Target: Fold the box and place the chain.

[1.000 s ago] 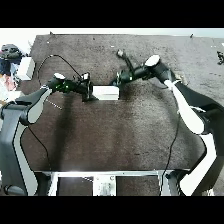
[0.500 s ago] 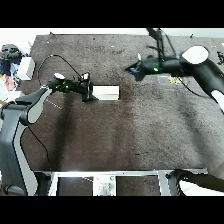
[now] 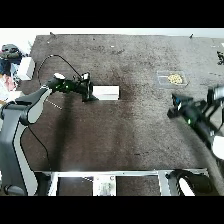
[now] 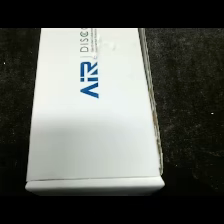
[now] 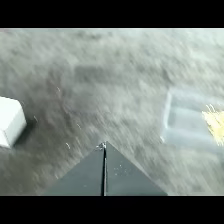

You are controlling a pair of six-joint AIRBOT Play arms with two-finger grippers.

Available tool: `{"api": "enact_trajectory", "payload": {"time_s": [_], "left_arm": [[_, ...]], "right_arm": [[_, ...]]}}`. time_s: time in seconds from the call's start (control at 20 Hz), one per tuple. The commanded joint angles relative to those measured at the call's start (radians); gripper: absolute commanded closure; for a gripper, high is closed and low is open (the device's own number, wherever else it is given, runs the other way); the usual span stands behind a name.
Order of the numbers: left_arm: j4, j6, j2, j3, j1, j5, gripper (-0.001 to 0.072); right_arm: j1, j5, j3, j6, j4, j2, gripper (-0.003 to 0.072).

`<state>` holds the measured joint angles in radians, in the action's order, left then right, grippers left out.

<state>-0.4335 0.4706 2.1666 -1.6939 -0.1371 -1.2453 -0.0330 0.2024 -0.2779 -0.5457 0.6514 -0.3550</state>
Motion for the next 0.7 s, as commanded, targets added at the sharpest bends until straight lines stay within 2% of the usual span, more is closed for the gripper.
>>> {"api": "enact_trajectory", "payload": {"time_s": [0.0, 0.15, 0.65], "left_arm": [[0.0, 0.001, 0.0, 0.0, 0.0, 0.001, 0.0422], [0.0, 0.001, 0.0, 0.0, 0.0, 0.0, 0.0422], [0.0, -0.003, 0.0, 0.0, 0.0, -0.03, 0.0423]], "right_arm": [[0.016, -0.134, 0.23, -0.001, 0.003, 0.264, 0.0676], [0.016, -0.174, 0.276, -0.001, 0.003, 0.333, 0.0676], [0.016, -0.204, 0.276, 0.0, 0.004, 0.335, 0.0676]]}}
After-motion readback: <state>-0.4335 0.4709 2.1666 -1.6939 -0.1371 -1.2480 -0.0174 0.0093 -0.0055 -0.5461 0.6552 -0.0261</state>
